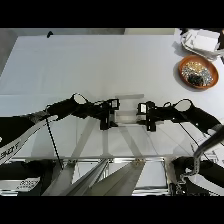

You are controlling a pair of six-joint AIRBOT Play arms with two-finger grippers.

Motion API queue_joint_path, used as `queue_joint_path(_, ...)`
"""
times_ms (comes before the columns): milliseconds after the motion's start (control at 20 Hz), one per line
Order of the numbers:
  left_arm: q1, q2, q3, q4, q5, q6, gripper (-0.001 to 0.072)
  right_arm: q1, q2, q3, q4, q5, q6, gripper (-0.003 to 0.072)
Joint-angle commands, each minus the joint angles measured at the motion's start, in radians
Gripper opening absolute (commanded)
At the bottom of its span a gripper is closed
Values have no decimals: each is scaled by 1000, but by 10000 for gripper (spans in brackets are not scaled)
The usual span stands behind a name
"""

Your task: Fold the box and place the chain.

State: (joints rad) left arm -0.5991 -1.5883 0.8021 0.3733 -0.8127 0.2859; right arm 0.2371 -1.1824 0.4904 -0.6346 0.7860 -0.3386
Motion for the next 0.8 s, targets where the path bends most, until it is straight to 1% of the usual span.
queue_joint_path(0,0,0,0,1,0,2,209,1,-6,0,18,-17,-11,403)
queue_joint_path(150,0,0,0,1,0,2,209,1,-2,0,18,-17,-11,401)
queue_joint_path(250,0,0,0,1,0,2,209,1,28,0,18,-17,-11,401)
queue_joint_path(450,0,0,0,1,0,2,209,0,144,0,18,-12,-11,401)
queue_joint_path(600,0,0,0,1,0,2,209,0,239,0,-1,18,-2,401)
queue_joint_path(700,0,0,0,1,0,2,209,0,286,0,-40,31,64,395)
queue_joint_path(750,0,0,0,1,0,2,209,0,309,0,-77,33,139,329)
